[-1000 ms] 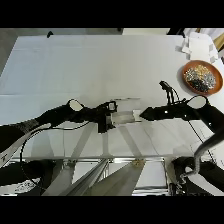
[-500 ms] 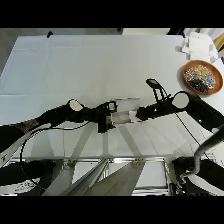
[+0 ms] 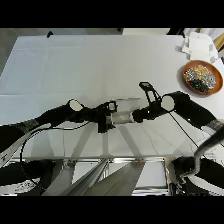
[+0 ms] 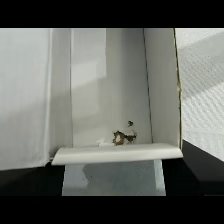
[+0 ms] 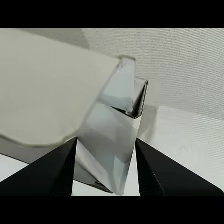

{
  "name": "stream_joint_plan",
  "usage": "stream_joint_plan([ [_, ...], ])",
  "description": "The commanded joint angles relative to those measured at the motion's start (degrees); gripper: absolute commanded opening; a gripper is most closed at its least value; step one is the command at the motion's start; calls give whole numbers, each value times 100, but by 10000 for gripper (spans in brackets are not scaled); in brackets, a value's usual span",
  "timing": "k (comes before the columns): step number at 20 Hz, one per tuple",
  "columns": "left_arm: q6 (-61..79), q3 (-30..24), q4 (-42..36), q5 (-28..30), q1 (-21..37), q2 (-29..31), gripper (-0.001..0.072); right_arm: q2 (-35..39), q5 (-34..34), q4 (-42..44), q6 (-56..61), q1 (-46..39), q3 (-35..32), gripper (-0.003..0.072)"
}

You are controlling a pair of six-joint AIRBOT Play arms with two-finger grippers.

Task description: Fold the box and place the chain.

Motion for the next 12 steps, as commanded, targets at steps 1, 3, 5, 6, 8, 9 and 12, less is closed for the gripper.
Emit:
stream_joint_plan([
  [1, 2, -2, 0, 2, 2, 4, 251, -48, 109, -391, 442, 103, 199, 410],
  [3, 2, -2, 0, 2, 2, 4, 251, -92, 223, -516, 629, 103, 269, 410],
  [5, 2, -2, 0, 0, 2, 4, 251, -212, 385, -627, 734, 140, 422, 412],
  [6, 2, -2, 0, 2, 2, 4, 251, -310, 522, -754, 748, 195, 529, 413],
  [8, 0, -2, 0, 2, 2, 4, 251, -538, 782, -1099, 1032, 358, 728, 465],
  [9, 0, -2, 0, 0, 2, 4, 251, -616, 863, -1209, 1121, 444, 796, 483],
  [12, 2, -2, 0, 2, 2, 4, 251, -798, 933, -1252, 1471, 581, 1019, 487],
])
